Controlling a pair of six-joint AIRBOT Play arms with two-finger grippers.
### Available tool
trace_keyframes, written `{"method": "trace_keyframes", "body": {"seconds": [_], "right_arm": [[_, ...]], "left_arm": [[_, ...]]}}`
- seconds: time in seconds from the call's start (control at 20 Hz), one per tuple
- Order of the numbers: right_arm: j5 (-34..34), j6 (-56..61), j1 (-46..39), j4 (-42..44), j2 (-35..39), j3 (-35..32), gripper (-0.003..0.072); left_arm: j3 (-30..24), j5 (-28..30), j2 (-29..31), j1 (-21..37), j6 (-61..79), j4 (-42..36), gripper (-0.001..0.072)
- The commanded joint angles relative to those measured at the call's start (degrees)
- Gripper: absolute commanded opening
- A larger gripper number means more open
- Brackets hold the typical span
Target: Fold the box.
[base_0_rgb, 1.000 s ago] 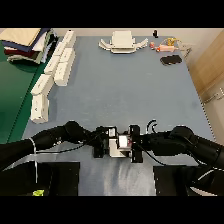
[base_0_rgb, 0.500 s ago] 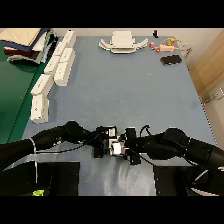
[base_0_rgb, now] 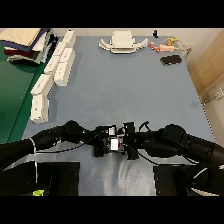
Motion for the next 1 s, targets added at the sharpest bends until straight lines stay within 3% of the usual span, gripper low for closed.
{"method": "trace_keyframes", "body": {"seconds": [0.0, 0.4, 0.45, 0.5, 0.55, 0.7, 0.75, 0.8, 0.95], "right_arm": [[0.2, 0.5, 0.1, -0.5, 0.0, 1.2, 0.0526], [-2.2, 0.5, 0.1, -0.5, -0.1, 1.2, 0.0504], [-3.1, 0.5, 0.1, -0.5, -0.3, 1.2, 0.0458], [-4.2, 0.5, 0.1, -0.5, -0.3, 1.2, 0.0306], [-5.3, 0.5, 0.1, 0.0, -0.5, 1.2, 0.0261], [-6.3, 0.5, 0.1, 2.3, -1.1, 1.1, 0.0258], [-6.4, 0.5, 0.1, 3.1, -1.2, 1.1, 0.0181], [-6.7, 0.5, 0.1, 4.2, -1.2, 1.1, 0.0153], [-7.8, 0.5, 0.1, 6.6, -1.2, 1.1, 0.0154]], "left_arm": [[0.0, -0.2, 0.0, 0.0, 0.1, 0.1, 0.0487], [0.0, -0.2, 0.0, 0.0, 0.1, 0.1, 0.0487], [0.0, -0.2, 0.0, 0.0, 0.1, 0.1, 0.0487], [0.0, -0.2, 0.0, 0.0, 0.1, 0.1, 0.0487], [0.0, -0.2, 0.0, 0.0, 0.1, 0.1, 0.0487], [0.0, -0.2, 0.0, 0.0, 0.1, 0.1, 0.0487], [0.0, -0.2, 0.0, 0.0, 0.1, 0.1, 0.0487], [0.0, -0.2, 0.0, 0.0, 0.1, 0.1, 0.0487], [0.0, -0.2, 0.0, 0.0, 0.1, 0.1, 0.0487]]}}
